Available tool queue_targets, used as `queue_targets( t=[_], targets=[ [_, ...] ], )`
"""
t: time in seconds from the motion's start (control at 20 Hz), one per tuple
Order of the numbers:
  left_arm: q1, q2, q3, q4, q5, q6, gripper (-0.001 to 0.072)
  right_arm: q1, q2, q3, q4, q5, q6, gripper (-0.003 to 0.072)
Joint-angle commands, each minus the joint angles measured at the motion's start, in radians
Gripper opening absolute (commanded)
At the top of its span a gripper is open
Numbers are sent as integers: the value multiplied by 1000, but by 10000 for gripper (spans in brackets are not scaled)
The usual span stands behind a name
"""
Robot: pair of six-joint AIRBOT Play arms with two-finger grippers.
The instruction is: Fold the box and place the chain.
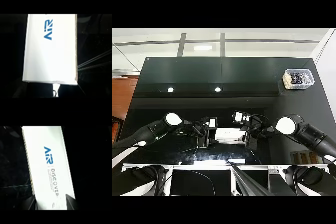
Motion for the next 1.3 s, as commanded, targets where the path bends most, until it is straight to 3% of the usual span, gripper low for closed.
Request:
queue_targets(
  t=[0.0,1.05,1.25],
  targets=[
    [0,-1,0,0,0,2,344,0,0,0,-3,53,24,452],
    [0,-1,0,0,0,2,344,0,42,16,-3,35,63,453],
    [0,-1,0,0,0,2,344,-1,90,23,-3,36,214,451]
  ],
)
